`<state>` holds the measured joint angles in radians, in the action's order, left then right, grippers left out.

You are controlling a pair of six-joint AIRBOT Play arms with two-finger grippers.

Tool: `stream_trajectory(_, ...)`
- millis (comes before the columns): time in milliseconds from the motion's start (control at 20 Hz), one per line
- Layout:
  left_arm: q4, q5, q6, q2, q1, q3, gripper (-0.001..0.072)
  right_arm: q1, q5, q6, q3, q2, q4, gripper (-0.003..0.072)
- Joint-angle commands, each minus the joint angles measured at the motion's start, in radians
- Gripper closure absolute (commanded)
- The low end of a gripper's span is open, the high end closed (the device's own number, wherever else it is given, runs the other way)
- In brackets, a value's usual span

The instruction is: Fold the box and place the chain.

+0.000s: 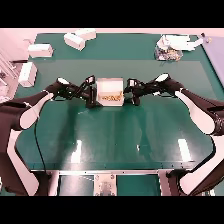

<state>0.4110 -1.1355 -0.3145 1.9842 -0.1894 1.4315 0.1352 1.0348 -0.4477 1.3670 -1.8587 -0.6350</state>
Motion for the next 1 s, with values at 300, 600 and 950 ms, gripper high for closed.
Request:
stream_trajectory(300, 0.000, 0.001, 0.000, 0.000, -0.001, 0.001, 0.0080, 0.012, -0.009, 0.012, 0.001, -0.029, 0.016, 0.0472)
stream_trajectory(600, 0.000, 0.002, 0.000, 0.000, -0.001, 0.001, 0.0080, 0.011, -0.029, 0.124, 0.002, -0.009, -0.030, 0.0680)
stream_trajectory(950, 0.000, 0.001, 0.000, 0.000, -0.001, 0.001, 0.0080, 0.008, -0.028, 0.191, 0.002, 0.083, -0.096, 0.0680)
